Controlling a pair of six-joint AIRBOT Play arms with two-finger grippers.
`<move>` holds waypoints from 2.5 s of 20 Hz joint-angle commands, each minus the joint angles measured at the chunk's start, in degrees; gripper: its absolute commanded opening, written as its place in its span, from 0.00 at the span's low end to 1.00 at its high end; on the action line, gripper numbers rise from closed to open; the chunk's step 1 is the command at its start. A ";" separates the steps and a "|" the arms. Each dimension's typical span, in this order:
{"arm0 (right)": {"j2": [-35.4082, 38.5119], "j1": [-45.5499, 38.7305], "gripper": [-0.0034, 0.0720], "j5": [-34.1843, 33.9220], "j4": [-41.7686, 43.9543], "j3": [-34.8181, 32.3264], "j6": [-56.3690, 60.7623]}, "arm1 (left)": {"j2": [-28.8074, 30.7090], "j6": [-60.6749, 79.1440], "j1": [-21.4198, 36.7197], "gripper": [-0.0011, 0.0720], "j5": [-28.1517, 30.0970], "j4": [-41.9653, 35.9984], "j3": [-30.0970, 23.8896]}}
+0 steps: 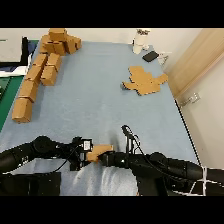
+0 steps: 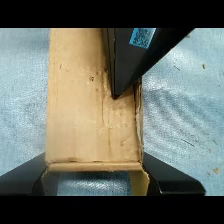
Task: Fold the box.
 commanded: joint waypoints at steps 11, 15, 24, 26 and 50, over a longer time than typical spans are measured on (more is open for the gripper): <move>9.29 -5.68 0.05 -8.26 -8.26 2.23 0.00 | 0.02 -0.07 0.02 0.67 -0.02 -0.02 0.00; 8.48 -17.29 0.05 -23.45 -26.77 6.45 8.59 | 0.04 -0.07 0.02 0.67 -0.04 -0.02 0.00; -2.29 -30.01 0.05 -54.84 -51.58 27.65 15.26 | 0.04 -0.04 0.02 0.67 0.07 -0.07 0.00; -4.90 -30.01 0.05 -52.06 -47.25 27.93 15.47 | 0.02 -0.04 0.02 0.67 0.00 -0.07 0.00; -9.81 -30.03 0.05 -51.78 -45.42 27.93 18.82 | 3.19 -44.13 35.67 0.67 14.56 15.87 7.43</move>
